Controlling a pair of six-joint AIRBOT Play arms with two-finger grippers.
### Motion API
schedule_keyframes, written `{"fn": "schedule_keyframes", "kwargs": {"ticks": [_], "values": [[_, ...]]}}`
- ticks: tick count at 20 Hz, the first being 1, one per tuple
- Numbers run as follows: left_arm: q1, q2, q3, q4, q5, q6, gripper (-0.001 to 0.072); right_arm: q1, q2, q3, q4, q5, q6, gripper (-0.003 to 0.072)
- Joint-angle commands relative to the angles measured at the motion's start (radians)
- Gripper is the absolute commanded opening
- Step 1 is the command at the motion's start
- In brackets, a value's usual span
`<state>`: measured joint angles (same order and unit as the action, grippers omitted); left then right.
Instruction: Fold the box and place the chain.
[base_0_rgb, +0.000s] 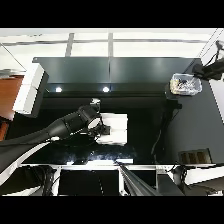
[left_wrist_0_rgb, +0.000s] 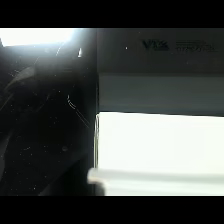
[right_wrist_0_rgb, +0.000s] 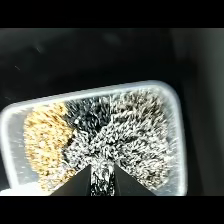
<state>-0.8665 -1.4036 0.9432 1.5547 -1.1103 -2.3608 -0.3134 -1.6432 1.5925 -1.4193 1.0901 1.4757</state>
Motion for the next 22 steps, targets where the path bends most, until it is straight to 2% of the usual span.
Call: {"fn": "schedule_keyframes", "kwargs": {"ticks": [1, 9, 13, 15, 19, 22], "values": [[0.000, -0.001, 0.000, 0.001, 0.000, 0.000, 0.0032, -0.002, 0.123, 0.013, -0.013, -0.010, -0.021, 0.0022], [0.000, -0.001, 0.000, 0.000, -0.002, 0.001, 0.0032, -0.002, 0.526, 0.013, 0.103, -0.074, -0.042, 0.0021], [0.000, -0.001, 0.000, 0.001, -0.033, 0.016, 0.0032, 0.019, 0.674, 0.013, 0.167, -0.076, -0.056, 0.0021], [0.000, -0.001, 0.000, 0.001, -0.043, 0.023, 0.0032, 0.063, 0.734, 0.013, 0.166, -0.032, -0.056, 0.0021], [0.001, -0.001, 0.000, 0.005, -0.027, 0.023, 0.0033, 0.183, 0.827, 0.013, 0.159, 0.154, -0.056, 0.0021], [0.001, -0.001, 0.000, 0.005, -0.018, 0.014, 0.0032, 0.289, 0.870, 0.012, 0.167, 0.250, -0.055, 0.0021]]}}
